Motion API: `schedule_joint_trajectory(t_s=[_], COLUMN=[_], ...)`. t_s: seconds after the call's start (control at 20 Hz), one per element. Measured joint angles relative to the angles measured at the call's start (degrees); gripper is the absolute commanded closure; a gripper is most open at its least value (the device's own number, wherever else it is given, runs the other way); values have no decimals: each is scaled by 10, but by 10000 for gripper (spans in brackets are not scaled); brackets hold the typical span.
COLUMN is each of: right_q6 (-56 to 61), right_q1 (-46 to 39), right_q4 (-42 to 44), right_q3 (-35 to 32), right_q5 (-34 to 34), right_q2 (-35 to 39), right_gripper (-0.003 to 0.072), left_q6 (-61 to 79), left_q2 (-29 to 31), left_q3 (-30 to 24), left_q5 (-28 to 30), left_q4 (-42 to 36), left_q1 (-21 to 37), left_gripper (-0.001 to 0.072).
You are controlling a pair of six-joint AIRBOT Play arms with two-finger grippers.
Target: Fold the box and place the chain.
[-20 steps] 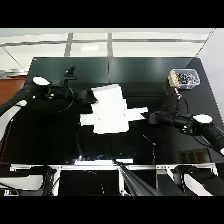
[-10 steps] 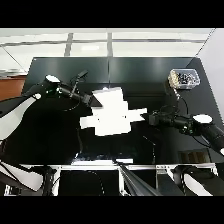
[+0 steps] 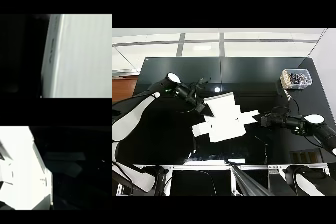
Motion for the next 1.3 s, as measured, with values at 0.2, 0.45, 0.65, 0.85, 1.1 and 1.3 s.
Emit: schedule_joint_trajectory(t_s=[0.2, 0.45, 0.65, 0.85, 1.1, 1.3], right_q6=[2, 9, 22, 30, 33, 32], right_q1=[0, -5, -28, -49, -57, -46], right_q4=[-3, -36, -138, -196, -217, -203], right_q3=[0, 14, 85, 158, 189, 188], right_q5=[0, 12, 95, 160, 178, 187], right_q2=[0, 0, 0, 1, 1, 1], right_gripper=[474, 48, 57, 57, 57, 57], left_q6=[2, -6, -11, 43, 214, 263], left_q2=[-1, 10, 60, 127, 155, 160], left_q3=[2, 2, -19, -78, -104, -108], left_q5=[0, 2, 21, 115, 191, 244], left_q4=[16, 28, 30, 37, 99, 119], left_q1=[-2, -2, -15, -52, -99, -121], left_gripper=[685, 689, 689, 686, 686, 686])
